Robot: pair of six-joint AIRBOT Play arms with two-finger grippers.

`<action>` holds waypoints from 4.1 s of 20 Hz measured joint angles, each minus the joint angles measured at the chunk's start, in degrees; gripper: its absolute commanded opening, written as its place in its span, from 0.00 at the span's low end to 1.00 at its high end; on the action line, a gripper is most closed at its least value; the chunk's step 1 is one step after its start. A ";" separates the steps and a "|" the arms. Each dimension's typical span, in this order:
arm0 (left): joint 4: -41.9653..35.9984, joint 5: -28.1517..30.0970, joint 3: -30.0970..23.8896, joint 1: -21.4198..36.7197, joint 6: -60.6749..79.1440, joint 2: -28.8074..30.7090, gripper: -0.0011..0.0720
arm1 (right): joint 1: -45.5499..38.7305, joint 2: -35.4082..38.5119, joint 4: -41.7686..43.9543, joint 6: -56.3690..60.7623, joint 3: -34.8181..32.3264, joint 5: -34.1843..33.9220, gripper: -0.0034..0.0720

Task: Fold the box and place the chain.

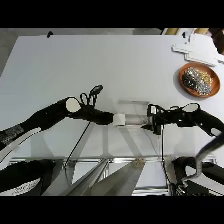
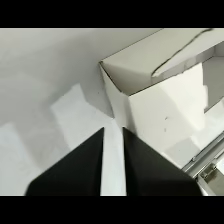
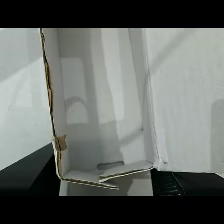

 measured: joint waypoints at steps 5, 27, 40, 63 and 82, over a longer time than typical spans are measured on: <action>-0.96 -0.15 0.55 -0.72 -0.13 1.09 0.40 | 0.00 0.00 0.00 0.00 0.00 -0.02 0.59; 14.84 -5.29 13.18 -7.43 -17.84 -6.27 0.51 | 0.00 0.00 0.02 -0.04 0.00 0.00 0.59; 27.19 -14.53 25.46 -11.91 -37.13 -14.47 0.50 | 0.00 0.00 0.00 0.00 0.02 -0.02 0.59; 38.16 -32.54 40.81 -16.52 -52.89 -27.50 0.11 | 0.00 0.00 0.02 0.02 0.00 0.00 0.59; 38.16 -33.46 42.32 -15.34 -52.87 -28.28 0.10 | 0.00 0.00 0.02 0.04 0.00 -0.04 0.59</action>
